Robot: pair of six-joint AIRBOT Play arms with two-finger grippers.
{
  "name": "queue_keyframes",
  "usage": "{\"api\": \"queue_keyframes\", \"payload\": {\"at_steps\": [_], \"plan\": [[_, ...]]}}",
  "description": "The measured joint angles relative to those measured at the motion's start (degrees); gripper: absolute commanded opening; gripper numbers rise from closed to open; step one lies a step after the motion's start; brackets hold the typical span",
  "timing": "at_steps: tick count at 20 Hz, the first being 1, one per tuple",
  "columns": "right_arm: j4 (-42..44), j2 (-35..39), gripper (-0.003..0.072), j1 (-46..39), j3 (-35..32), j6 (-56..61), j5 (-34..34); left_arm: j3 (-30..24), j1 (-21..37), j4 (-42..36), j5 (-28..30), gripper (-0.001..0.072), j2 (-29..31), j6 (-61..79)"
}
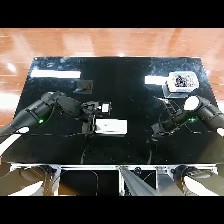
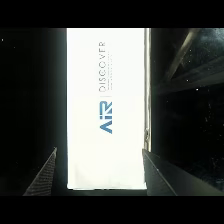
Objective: Fold the box and place the chain.
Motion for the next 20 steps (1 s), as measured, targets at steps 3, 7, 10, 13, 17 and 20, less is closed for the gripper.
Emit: {"api": "queue_keyframes", "payload": {"at_steps": [3, 7, 10, 13, 17, 20], "plan": [[0.0, 0.0, 0.0256, 0.0, 0.0, 0.0, -0.1, 0.0, 0.0, 0.0, -0.1, 0.0625, -0.2, -0.4], [0.0, 0.0, 0.0256, 0.0, 0.0, 0.0, -0.1, 0.0, 0.0, 0.1, -0.2, 0.0625, -0.7, -0.8], [0.0, 0.0, 0.0256, 0.0, 0.0, 0.0, -0.2, 0.0, 0.0, 0.2, -0.2, 0.0625, -1.0, -0.8], [0.0, 0.0, 0.0256, 0.0, 0.0, 0.0, -0.2, 0.0, 0.0, 0.2, -0.2, 0.0625, -1.2, -0.8], [0.0, 0.0, 0.0256, 0.0, 0.0, 0.0, -0.2, 0.0, 0.0, 0.2, -0.3, 0.0625, -1.3, -0.8], [0.0, 0.0, 0.0256, 0.0, 0.0, 0.0, -0.2, 0.0, 0.0, 0.2, -0.2, 0.0625, -1.3, -1.0]]}}
